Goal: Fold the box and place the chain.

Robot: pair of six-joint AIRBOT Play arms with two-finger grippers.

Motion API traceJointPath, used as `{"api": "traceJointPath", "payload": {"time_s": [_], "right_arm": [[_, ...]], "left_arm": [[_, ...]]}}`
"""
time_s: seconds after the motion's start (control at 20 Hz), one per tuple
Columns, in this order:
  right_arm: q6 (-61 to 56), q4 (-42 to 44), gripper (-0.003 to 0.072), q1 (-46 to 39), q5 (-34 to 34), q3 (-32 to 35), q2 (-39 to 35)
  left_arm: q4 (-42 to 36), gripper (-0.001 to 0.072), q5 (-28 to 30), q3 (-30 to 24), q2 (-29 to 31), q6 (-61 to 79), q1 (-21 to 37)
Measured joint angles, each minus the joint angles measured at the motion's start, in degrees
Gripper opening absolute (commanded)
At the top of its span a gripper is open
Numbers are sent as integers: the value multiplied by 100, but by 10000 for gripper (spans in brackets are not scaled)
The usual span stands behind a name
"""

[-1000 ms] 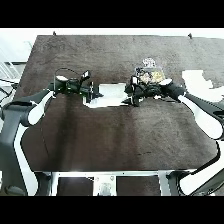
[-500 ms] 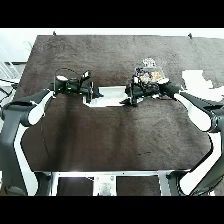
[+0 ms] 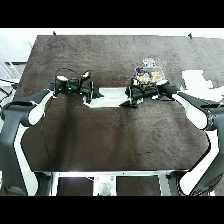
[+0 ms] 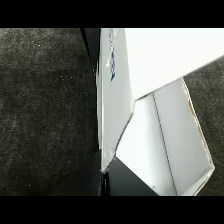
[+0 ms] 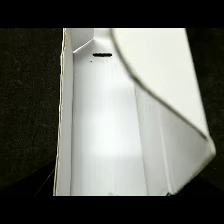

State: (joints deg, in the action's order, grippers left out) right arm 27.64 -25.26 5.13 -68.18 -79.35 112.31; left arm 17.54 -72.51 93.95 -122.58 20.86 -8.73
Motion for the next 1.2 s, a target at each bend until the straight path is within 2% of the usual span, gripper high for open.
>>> {"api": "traceJointPath", "payload": {"time_s": [0.65,1.2], "right_arm": [[210,44,616,-28,-92,-83,85],[-66,-66,617,-70,-695,-719,527]], "left_arm": [[0,18,7,0,0,0,0],[0,18,9,0,0,-2,0]]}}
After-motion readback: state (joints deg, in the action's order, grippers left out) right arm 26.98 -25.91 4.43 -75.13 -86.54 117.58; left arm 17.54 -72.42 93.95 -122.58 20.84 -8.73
